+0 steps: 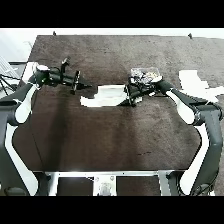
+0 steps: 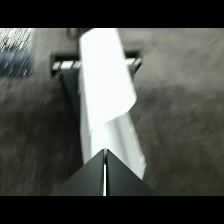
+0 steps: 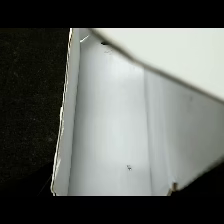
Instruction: Fold the box and place the chain.
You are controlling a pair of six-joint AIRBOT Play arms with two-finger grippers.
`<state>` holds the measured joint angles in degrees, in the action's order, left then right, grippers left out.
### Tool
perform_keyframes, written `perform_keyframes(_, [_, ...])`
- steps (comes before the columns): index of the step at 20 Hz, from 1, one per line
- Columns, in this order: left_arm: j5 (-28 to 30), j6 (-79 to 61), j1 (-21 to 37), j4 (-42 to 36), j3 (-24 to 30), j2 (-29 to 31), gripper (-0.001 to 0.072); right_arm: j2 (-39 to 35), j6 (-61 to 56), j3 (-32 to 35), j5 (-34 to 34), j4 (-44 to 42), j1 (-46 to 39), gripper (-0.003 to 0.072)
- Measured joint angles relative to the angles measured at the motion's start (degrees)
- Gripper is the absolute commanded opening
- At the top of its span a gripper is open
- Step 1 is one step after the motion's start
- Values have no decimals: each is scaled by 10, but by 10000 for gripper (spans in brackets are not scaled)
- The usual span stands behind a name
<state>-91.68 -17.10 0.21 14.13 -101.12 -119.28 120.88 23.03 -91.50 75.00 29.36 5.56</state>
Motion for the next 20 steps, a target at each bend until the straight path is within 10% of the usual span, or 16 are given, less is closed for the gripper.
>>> perform_keyframes(9, [7,50,-44,4,1,132,13,0,0,0,0,0,0,448])
perform_keyframes(15, [228,-31,-106,10,212,330,14,0,0,0,0,0,0,448])
perform_keyframes(20, [361,-60,-129,9,355,369,14,0,0,0,0,0,0,448])
